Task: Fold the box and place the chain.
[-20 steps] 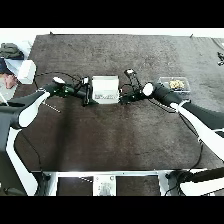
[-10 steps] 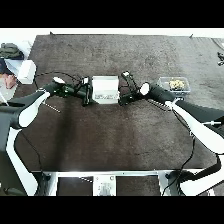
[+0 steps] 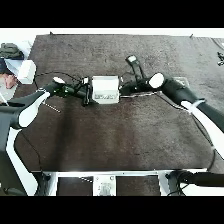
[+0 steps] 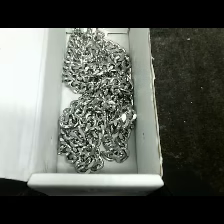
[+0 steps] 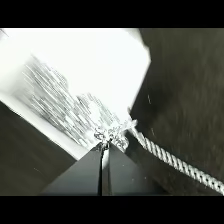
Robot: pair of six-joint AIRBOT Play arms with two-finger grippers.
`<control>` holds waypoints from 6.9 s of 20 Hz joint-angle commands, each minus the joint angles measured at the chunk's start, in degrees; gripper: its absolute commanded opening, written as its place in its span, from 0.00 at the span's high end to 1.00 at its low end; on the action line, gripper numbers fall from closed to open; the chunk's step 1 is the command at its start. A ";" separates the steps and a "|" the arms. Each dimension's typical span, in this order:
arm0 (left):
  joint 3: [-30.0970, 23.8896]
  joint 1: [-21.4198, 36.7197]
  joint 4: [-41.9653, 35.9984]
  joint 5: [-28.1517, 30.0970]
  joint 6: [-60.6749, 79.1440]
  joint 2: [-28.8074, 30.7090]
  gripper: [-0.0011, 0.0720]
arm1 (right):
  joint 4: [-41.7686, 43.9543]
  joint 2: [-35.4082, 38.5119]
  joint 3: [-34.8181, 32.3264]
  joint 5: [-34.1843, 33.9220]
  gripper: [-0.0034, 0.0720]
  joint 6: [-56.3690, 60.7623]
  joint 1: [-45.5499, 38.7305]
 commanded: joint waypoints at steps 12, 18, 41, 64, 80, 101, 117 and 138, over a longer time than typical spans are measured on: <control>0.02 -0.02 0.00 0.02 0.00 0.00 0.50 | 5.29 5.31 -6.84 2.89 0.46 5.46 -7.78; 0.02 -0.02 0.00 0.00 0.00 0.00 0.50 | 5.38 10.82 -24.28 -10.23 0.46 14.47 -24.04; 0.02 -0.02 0.00 0.02 0.00 0.00 0.50 | 21.42 10.10 -9.97 -13.35 0.97 3.02 -13.73; 0.02 -0.02 0.00 0.02 0.00 0.00 0.50 | 9.11 4.52 -1.36 -19.67 0.97 -0.63 10.84; 0.02 -0.02 0.00 0.02 0.00 0.00 0.50 | 16.15 -2.67 11.17 -0.79 0.75 -15.21 -6.19; 0.02 -0.02 0.00 0.02 0.00 0.00 0.50 | 26.34 -36.02 45.75 41.97 0.74 -27.89 -11.13; 0.02 -0.02 0.02 0.00 0.00 0.00 0.50 | 20.22 -35.36 45.75 48.74 0.72 -42.23 -5.90; 0.02 -0.02 0.00 0.00 0.00 0.00 0.50 | 15.32 -35.78 45.72 45.09 0.57 -43.69 -4.85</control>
